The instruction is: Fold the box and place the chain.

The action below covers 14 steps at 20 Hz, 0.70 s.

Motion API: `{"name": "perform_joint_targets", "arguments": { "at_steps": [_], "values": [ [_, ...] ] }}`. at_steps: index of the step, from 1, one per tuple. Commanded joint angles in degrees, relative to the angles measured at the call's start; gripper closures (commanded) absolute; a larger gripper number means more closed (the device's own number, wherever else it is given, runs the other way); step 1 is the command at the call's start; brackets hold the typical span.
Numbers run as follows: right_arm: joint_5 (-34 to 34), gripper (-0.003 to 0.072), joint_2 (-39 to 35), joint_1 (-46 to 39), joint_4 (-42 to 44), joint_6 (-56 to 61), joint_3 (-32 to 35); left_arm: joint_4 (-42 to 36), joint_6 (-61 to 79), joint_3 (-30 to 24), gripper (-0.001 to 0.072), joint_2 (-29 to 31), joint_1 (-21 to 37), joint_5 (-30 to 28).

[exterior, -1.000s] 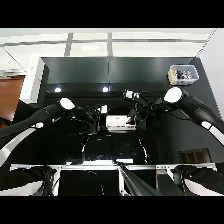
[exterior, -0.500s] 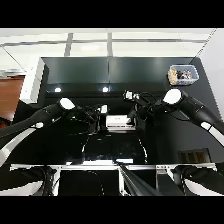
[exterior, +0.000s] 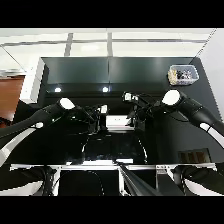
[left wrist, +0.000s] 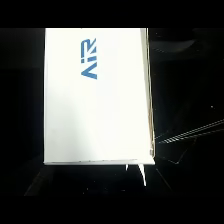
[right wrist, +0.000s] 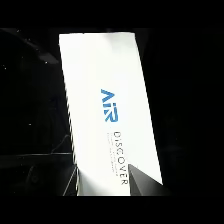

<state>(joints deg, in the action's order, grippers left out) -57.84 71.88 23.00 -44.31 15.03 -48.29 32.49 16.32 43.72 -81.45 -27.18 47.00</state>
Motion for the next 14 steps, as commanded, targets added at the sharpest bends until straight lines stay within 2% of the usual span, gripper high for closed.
{"name": "perform_joint_targets", "arguments": {
  "at_steps": [1,10,14],
  "values": [
    [-0.20,0.0293,-0.04,0.04,0.11,0.00,-0.02,0.00,-0.04,-0.04,0.0234,-0.02,0.02,0.11],
    [-0.33,0.0302,-0.46,0.46,-0.13,0.52,0.68,-0.02,-0.07,-0.04,0.0234,-0.02,0.02,0.22],
    [-1.57,0.0302,-4.57,0.42,-0.35,2.82,0.48,-0.02,-0.07,-0.04,0.0234,-0.02,0.02,0.22]
  ]
}}
